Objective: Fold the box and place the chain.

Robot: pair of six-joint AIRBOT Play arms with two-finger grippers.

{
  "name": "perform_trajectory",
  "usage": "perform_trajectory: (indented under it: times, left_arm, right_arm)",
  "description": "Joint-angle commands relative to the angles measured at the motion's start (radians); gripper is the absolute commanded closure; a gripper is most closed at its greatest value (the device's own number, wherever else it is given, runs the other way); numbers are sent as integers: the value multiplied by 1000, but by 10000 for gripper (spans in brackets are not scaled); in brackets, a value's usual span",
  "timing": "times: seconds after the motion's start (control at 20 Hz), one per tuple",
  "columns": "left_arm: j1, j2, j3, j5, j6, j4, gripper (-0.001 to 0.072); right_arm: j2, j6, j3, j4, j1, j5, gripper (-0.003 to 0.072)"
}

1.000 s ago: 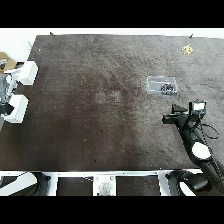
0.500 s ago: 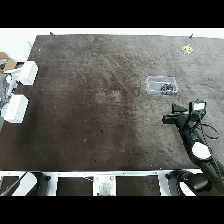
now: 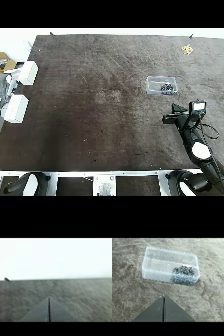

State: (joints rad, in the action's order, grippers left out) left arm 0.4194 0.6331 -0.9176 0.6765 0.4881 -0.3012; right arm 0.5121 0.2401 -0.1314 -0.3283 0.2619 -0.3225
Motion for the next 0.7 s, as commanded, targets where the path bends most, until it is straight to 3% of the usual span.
perform_trajectory:
  times: [0.0,0.25,0.4,0.65]
  left_arm:
    - [-183,-179,192,-407,-35,-41,706]
    - [-400,-309,439,-509,-88,-43,706]
    - [-509,-342,534,-637,-124,-43,706]
    - [-579,-342,651,-697,-121,-39,706]
  right_arm:
    - [-1,0,1,0,1,0,689]
    - [-1,0,1,0,1,0,689]
    - [-1,0,1,0,1,0,689]
    - [-1,0,1,0,1,0,689]
